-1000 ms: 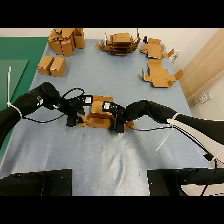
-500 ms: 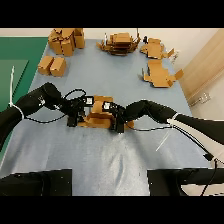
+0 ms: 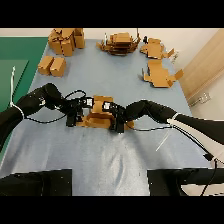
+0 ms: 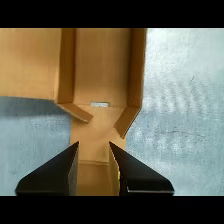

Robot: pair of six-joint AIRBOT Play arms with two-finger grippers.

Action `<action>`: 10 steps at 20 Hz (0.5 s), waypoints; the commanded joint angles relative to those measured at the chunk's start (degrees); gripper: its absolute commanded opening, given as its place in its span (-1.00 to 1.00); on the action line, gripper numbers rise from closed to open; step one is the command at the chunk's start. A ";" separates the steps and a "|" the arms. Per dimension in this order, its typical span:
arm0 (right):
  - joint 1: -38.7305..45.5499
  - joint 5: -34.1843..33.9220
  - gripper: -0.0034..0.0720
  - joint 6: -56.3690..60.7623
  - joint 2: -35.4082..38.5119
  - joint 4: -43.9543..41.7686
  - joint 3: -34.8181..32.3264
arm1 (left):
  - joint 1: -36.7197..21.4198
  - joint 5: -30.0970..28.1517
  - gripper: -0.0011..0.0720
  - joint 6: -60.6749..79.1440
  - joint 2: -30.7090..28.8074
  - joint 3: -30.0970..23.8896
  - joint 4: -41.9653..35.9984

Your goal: Fold the box.

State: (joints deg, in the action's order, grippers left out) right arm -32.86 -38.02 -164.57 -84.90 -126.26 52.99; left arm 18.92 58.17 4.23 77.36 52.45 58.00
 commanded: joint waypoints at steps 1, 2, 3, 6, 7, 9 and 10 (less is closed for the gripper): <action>0.02 -0.02 -0.33 0.00 -0.04 0.00 -0.02 | -0.07 -0.02 -0.13 -1.01 0.00 0.00 1.31; 0.02 -0.04 -0.33 0.00 -0.04 0.00 -0.04 | 0.02 0.31 -0.01 -0.96 0.00 0.00 0.35; 0.02 -0.02 -0.33 0.02 -0.04 0.00 -0.02 | 0.02 0.98 0.36 -0.79 0.00 -0.02 -1.25; 0.02 -0.02 -0.33 0.00 -0.04 0.00 -0.02 | 0.02 1.97 0.44 -0.83 0.00 0.00 -3.65; 0.02 -0.02 -0.33 0.00 -0.04 0.00 -0.02 | 0.02 1.99 0.44 -0.83 0.00 0.00 -4.42; 0.02 -0.02 -0.33 0.00 -0.04 0.00 -0.04 | 0.02 1.97 0.43 -0.81 0.00 0.00 -4.66; 0.02 -0.02 -0.33 0.02 -0.04 0.00 -0.02 | 0.02 2.01 0.43 -0.81 0.00 0.00 -4.81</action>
